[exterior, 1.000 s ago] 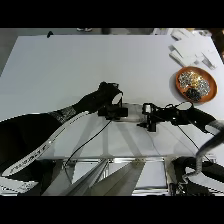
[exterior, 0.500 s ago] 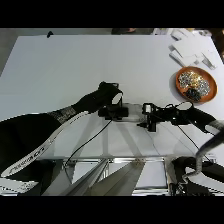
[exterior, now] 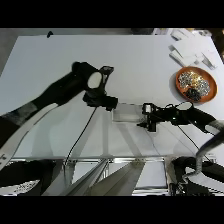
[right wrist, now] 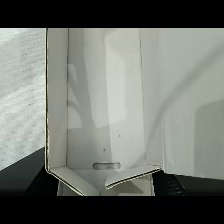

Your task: Fold the box and place the chain.

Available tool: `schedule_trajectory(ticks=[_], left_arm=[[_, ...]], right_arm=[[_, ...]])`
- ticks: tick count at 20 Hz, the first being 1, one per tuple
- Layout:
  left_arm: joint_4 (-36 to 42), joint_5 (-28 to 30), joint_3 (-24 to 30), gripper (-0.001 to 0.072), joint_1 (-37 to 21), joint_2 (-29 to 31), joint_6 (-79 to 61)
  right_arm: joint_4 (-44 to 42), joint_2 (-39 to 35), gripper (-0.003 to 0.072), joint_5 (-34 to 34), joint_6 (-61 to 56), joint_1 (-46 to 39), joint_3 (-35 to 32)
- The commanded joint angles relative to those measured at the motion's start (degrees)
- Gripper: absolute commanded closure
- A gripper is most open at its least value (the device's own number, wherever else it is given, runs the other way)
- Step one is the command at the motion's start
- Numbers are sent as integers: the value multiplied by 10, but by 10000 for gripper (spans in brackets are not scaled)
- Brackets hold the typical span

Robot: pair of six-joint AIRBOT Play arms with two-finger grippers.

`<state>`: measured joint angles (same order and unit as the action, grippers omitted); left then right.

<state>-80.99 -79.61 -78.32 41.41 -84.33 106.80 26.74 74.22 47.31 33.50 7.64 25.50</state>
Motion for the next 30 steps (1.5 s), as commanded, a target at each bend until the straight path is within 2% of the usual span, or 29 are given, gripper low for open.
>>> schedule_trajectory(ticks=[1, 3, 4, 7, 10, 12, 15, 18, 22, 26, 30], left_arm=[[40, -77, 12, 7, -47, 68, -309], [96, -60, 57, 14, -74, 99, -477], [134, -33, 96, 16, -88, 112, -577], [240, 113, 226, 15, -117, 122, -895], [356, 287, 311, 15, -126, 82, -1135], [413, 322, 314, 13, -125, 34, -1215], [493, 354, 314, 9, -119, -18, -1316], [533, 388, 314, 5, -117, -30, -1343], [530, 346, 314, 4, -111, -30, -1365], [527, 345, 314, 3, -106, -30, -1374], [520, 308, 314, 3, -107, -30, -1360]], right_arm=[[0, 0, 366, 0, 0, 0, 0], [0, 0, 366, 0, 0, 0, 0], [0, 0, 366, 0, 0, 0, 0], [0, 0, 366, 0, 0, 0, 0], [0, 0, 366, 0, 0, 0, 0], [0, 0, 366, 0, 0, 0, 0], [0, 0, 366, 0, 0, 0, 0], [0, 0, 366, 0, 0, 0, 0], [0, 0, 366, 0, 0, 0, 0], [0, 0, 366, 0, 0, 0, 0], [0, 0, 366, 0, 0, 0, 0]])
